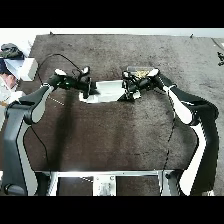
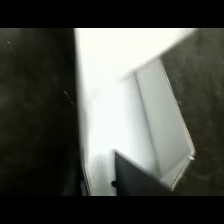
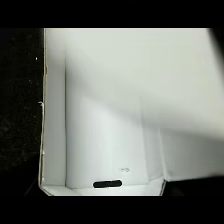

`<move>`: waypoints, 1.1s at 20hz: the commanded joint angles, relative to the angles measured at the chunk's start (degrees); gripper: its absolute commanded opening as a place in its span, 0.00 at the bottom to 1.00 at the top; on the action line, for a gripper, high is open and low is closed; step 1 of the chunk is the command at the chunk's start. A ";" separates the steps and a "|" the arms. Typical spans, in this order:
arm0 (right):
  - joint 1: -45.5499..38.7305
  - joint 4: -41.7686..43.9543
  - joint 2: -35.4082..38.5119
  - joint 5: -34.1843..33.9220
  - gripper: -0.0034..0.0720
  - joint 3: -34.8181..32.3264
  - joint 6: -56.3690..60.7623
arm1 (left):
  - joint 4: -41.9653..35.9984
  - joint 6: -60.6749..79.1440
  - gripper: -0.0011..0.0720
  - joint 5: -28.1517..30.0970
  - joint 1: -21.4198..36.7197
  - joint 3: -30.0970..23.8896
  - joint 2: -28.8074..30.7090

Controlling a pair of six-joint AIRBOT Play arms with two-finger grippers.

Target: Fold the box and place the chain.

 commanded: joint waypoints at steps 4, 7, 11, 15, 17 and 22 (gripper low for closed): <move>0.04 0.02 -0.04 0.07 0.58 0.04 0.02 | -2.58 -2.51 0.44 -3.98 2.08 0.09 0.37; 0.04 0.02 -0.04 0.07 0.57 0.04 0.02 | -4.57 -3.21 0.60 -6.84 4.92 0.09 2.19; 0.04 0.02 -0.04 0.04 0.58 0.04 0.02 | -4.74 -6.71 0.56 -10.97 7.96 0.09 7.39; 0.04 0.02 -0.04 0.04 0.57 0.04 0.02 | -4.35 -6.93 0.03 -14.82 7.80 0.24 11.69; 0.04 0.02 -0.04 0.04 0.57 0.04 0.02 | -3.82 -8.39 0.02 -13.53 7.19 0.17 13.68; 0.04 0.02 -0.04 0.07 0.58 0.04 0.02 | 0.24 -9.75 0.02 -3.39 3.08 -7.76 21.33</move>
